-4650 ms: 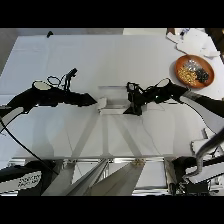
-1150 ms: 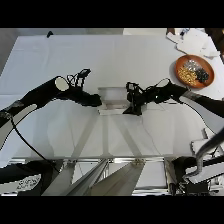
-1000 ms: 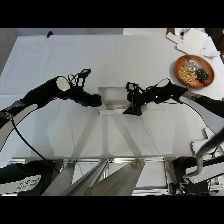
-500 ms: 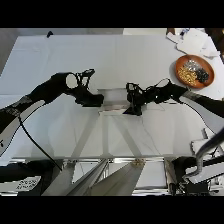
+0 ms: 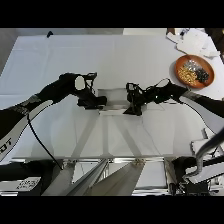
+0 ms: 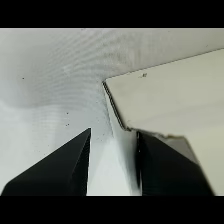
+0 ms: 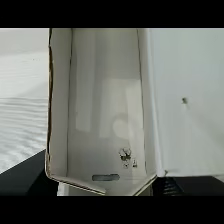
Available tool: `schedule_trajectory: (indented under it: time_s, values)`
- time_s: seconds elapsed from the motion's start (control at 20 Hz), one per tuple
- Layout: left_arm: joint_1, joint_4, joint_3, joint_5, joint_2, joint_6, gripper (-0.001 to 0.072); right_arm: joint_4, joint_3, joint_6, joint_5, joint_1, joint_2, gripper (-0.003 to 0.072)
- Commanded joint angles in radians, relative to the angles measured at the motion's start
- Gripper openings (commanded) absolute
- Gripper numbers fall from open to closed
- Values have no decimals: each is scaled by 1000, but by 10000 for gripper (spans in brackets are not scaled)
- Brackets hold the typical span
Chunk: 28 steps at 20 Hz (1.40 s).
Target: Fold the box and place the chain.
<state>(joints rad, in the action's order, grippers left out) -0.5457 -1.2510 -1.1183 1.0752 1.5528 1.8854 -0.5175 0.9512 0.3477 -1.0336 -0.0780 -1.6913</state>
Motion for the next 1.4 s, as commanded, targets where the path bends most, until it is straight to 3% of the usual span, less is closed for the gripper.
schedule_trajectory:
  time_s: [0.0,0.15,0.2,0.45,0.65,0.7,0.75,0.9,1.2,1.25,1.35]
  values:
    - [-3,0,-11,-21,3,82,309,-1,0,1,-2,0,0,457]
    - [-14,-8,-13,-10,11,118,304,-1,0,1,-2,0,0,457]
    - [-24,-18,-17,-10,15,120,255,0,0,1,-2,0,0,457]
    - [-94,-168,-21,-13,17,230,210,-1,0,1,-2,0,0,457]
    - [-103,-221,-21,10,17,277,207,-1,0,1,-2,0,0,457]
    - [-103,-220,-21,6,17,276,181,-1,0,1,-2,0,0,457]
    - [-103,-220,-21,1,17,272,97,-1,0,1,-2,0,0,457]
    - [-104,-213,-21,-32,17,269,6,-1,0,1,-2,0,0,457]
    - [-104,-216,-21,-43,17,234,16,-1,0,1,-2,0,0,457]
    - [-104,-217,-21,-43,17,232,53,-1,0,1,-2,0,0,457]
    - [-103,-216,-21,-43,17,232,256,-1,0,1,-2,0,0,457]
